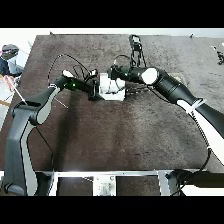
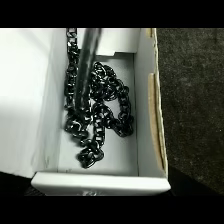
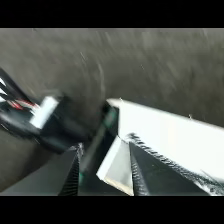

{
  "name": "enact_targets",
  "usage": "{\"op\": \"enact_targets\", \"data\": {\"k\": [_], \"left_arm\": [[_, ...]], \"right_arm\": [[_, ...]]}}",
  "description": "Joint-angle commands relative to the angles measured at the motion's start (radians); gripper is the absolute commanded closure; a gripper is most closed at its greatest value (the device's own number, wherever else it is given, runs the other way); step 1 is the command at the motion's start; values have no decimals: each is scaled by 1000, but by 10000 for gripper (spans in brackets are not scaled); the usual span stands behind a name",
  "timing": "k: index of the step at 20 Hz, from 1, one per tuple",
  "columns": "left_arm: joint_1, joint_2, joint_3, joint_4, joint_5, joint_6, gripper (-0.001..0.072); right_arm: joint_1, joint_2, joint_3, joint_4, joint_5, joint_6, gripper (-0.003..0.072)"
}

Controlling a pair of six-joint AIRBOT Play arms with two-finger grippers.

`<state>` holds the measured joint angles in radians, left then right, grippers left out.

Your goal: Fold the box and place the chain.

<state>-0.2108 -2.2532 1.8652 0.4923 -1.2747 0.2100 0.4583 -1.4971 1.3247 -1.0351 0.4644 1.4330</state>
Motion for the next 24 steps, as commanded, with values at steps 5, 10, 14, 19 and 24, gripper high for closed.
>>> {"op": "enact_targets", "data": {"k": [5,10,14,19,24], "left_arm": [[1,1,0,0,0,0,172],[1,1,0,0,1,0,171],[1,1,0,0,1,0,172],[1,1,0,0,1,0,172],[1,1,0,0,1,0,172]], "right_arm": [[-212,-7,-39,-159,254,69,349],[-429,-8,-185,-184,168,173,348],[-508,-66,-227,-142,18,225,349],[-507,-161,-209,-56,-93,222,349],[-478,-205,-170,-42,-142,217,440]]}}
